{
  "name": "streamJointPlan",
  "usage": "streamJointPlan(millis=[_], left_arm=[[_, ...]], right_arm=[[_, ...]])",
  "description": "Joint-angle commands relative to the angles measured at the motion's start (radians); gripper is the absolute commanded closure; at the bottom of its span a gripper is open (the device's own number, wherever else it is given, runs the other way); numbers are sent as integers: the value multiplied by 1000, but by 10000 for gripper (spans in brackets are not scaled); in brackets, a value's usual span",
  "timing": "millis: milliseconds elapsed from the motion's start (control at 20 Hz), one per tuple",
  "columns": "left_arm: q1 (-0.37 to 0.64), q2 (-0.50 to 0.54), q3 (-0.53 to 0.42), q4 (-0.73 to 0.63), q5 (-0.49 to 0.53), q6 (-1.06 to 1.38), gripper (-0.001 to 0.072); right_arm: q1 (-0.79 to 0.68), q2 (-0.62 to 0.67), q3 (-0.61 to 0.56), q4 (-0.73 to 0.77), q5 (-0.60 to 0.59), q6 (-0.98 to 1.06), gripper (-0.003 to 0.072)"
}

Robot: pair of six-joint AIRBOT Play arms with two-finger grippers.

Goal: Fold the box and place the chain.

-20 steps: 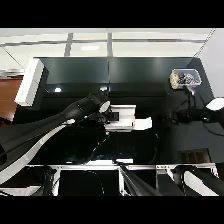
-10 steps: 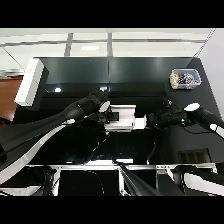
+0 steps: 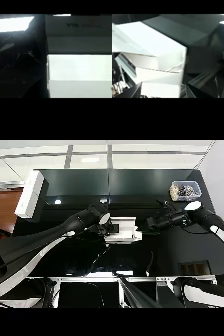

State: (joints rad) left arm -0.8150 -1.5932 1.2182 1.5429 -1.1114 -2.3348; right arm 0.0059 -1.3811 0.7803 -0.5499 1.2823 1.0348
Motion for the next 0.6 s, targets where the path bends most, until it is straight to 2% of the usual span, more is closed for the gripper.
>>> streamJointPlan(millis=[0,300,350,400,550], left_arm=[[0,0,1,0,0,0,682],[0,0,1,0,0,0,682],[0,0,1,0,0,0,682],[0,0,1,0,1,0,682],[0,0,1,0,0,0,682]], right_arm=[[50,-1,20,-2,5,-3,198],[125,-1,35,-16,-68,41,215],[138,-1,43,-39,-79,64,216],[152,-1,54,-70,-93,95,275],[211,-1,87,-166,-146,200,275]])
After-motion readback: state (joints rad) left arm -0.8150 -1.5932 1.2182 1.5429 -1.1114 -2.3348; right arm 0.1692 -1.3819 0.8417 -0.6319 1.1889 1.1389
